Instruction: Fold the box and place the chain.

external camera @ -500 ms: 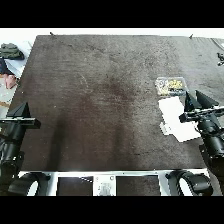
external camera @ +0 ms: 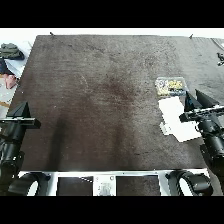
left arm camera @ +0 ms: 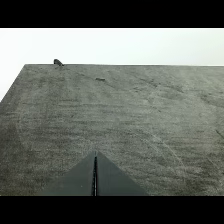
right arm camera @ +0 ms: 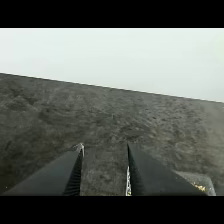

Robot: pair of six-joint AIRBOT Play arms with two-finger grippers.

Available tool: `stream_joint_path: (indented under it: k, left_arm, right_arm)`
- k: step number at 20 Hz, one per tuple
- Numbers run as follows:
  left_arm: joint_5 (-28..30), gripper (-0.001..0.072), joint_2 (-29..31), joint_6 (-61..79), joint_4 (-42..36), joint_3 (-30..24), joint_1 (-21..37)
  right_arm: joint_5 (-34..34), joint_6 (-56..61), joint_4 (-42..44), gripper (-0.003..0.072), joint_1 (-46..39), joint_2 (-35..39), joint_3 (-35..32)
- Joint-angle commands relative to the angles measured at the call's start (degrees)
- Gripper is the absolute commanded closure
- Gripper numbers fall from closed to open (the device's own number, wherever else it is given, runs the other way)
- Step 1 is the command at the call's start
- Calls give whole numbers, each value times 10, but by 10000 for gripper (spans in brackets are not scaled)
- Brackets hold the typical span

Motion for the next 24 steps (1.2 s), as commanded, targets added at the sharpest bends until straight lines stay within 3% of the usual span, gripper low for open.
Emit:
stream_joint_path:
  k: [1, 3, 6, 9, 13, 17, 20, 24]
  left_arm:
    - [0, 696, 0, 0, 0, 0, 0]
    - [0, 696, 0, 0, 0, 0, 0]
    - [0, 697, 0, 0, 0, 0, 0]
    - [0, 696, 0, 0, 0, 0, 0]
    - [0, 696, 0, 0, 0, 0, 0]
    - [0, 696, 0, 0, 0, 0, 0]
    - [0, 696, 0, 0, 0, 0, 0]
    - [0, 697, 0, 0, 0, 0, 0]
  right_arm:
    - [-54, 1, -1, 280, -1, -39, 39]
    - [-63, 2, 1, 280, -4, -106, 90]
    - [-23, 23, 1, 281, -43, -238, 177]
    - [147, 86, -20, 283, -151, -374, 254]
    - [392, 283, -243, 307, -313, -523, 384]
    - [578, 410, -444, 306, -405, -658, 583]
    - [679, 451, -570, 297, -431, -745, 695]
    - [758, 452, -686, 298, -450, -833, 761]
